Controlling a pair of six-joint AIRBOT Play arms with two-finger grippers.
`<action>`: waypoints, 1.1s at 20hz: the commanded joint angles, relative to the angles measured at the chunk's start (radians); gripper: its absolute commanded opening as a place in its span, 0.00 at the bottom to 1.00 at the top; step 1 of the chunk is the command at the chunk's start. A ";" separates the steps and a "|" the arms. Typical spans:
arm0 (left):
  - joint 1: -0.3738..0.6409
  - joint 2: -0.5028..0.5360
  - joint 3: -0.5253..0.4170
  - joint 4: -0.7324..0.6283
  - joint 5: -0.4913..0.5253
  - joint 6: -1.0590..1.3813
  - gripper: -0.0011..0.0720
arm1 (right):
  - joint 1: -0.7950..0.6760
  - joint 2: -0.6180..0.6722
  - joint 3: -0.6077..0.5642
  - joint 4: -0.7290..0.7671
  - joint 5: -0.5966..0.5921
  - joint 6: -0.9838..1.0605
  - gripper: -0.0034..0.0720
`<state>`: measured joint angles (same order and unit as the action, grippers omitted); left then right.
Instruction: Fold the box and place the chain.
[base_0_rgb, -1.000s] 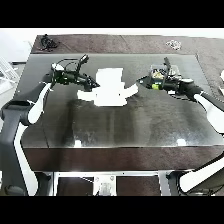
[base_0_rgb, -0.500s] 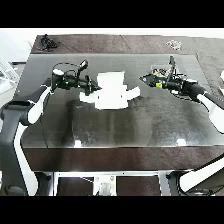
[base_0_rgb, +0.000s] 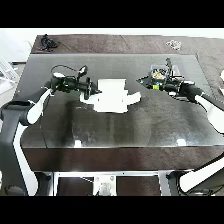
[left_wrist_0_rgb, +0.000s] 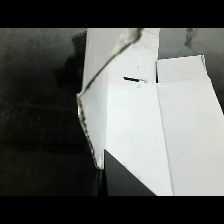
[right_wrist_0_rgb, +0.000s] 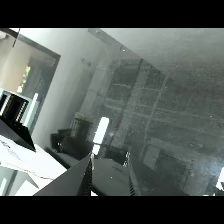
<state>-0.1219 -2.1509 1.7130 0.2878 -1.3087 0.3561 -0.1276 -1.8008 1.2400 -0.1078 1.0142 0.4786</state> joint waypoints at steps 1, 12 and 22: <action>0.000 0.001 -0.002 0.005 -0.001 0.020 0.03 | 0.002 0.000 -0.001 0.003 0.001 -0.001 0.41; 0.001 0.001 -0.055 -0.027 0.024 0.124 0.03 | 0.000 0.000 -0.002 0.003 0.000 -0.021 0.41; 0.001 0.001 -0.067 -0.026 -0.012 0.117 0.03 | -0.001 -0.001 -0.002 -0.024 0.000 -0.069 0.41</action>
<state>-0.1211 -2.1494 1.6470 0.2558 -1.2865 0.4725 -0.1276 -1.8008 1.2381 -0.1200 1.0145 0.4198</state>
